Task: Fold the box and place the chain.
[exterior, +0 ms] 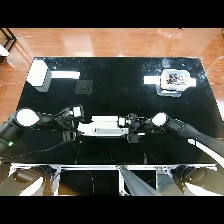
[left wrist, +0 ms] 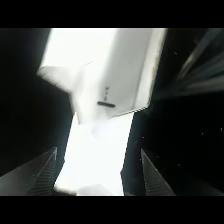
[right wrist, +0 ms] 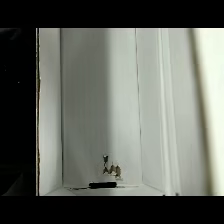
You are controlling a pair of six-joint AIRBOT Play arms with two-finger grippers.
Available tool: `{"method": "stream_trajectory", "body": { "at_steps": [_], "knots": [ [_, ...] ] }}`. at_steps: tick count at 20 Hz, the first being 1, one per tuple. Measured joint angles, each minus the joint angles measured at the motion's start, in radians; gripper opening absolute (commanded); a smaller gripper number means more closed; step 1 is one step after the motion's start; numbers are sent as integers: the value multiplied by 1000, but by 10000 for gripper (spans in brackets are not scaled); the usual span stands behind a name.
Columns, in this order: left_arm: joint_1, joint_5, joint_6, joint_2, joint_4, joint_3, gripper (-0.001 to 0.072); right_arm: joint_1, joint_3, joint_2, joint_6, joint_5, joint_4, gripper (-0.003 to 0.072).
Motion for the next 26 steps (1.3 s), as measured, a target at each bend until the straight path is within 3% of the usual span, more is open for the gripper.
{"method": "stream_trajectory", "body": {
  "at_steps": [10,12,14,16,19,21,26],
  "knots": [
    [-63,99,171,-169,-69,-10,599,0,0,0,0,0,-1,567],
    [-75,116,179,-180,-79,-10,504,0,0,0,0,0,-1,567],
    [-82,121,186,-185,-81,-10,501,0,0,0,0,0,-1,567],
    [-85,121,189,-188,-86,-10,434,0,0,0,0,0,-1,567],
    [-88,120,190,-190,-92,-6,434,0,0,0,0,0,-1,567],
    [-89,121,192,-191,-95,-5,364,0,0,0,0,0,-1,567],
    [-89,144,193,-191,-97,-4,357,0,0,0,0,0,-1,567]
  ]
}}
